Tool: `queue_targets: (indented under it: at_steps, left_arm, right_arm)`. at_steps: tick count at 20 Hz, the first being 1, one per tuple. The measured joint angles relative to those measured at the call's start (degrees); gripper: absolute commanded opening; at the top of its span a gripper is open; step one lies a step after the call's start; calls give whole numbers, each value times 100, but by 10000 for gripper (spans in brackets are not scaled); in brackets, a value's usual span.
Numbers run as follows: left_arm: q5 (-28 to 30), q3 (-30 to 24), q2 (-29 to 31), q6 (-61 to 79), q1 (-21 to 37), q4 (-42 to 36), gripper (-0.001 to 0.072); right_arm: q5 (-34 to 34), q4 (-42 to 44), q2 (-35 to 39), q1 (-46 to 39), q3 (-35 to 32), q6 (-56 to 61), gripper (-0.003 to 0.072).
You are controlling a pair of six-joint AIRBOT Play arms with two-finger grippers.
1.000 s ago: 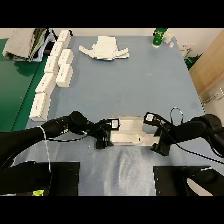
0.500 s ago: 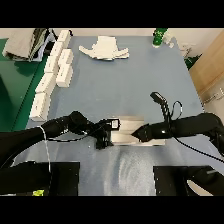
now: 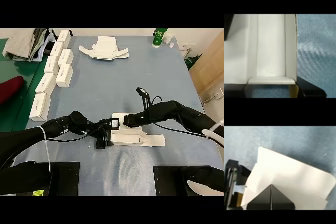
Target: Fold the box.
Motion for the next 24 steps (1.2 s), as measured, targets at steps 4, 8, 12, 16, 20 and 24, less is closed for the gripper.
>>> queue_targets:
  at_steps: [4,8,12,16,20,24]
  left_arm:
    - [-26,0,0,9,0,4,520]
    - [-22,-2,0,4,0,2,520]
    - [-15,-2,0,17,0,9,520]
    - [-13,-2,0,15,0,7,520]
    - [-11,-2,0,15,0,7,520]
    - [-11,-2,0,13,-2,4,520]
  right_arm:
    - [90,-74,-455,9,70,-197,0]
    - [76,-79,-573,13,131,-334,0]
    - [-35,-79,-378,13,271,-433,0]
    - [-479,-485,339,9,396,-570,-2]
    - [-1123,-1320,1366,9,280,-728,-1]
    - [-2092,-1731,2415,22,-166,-1353,393]
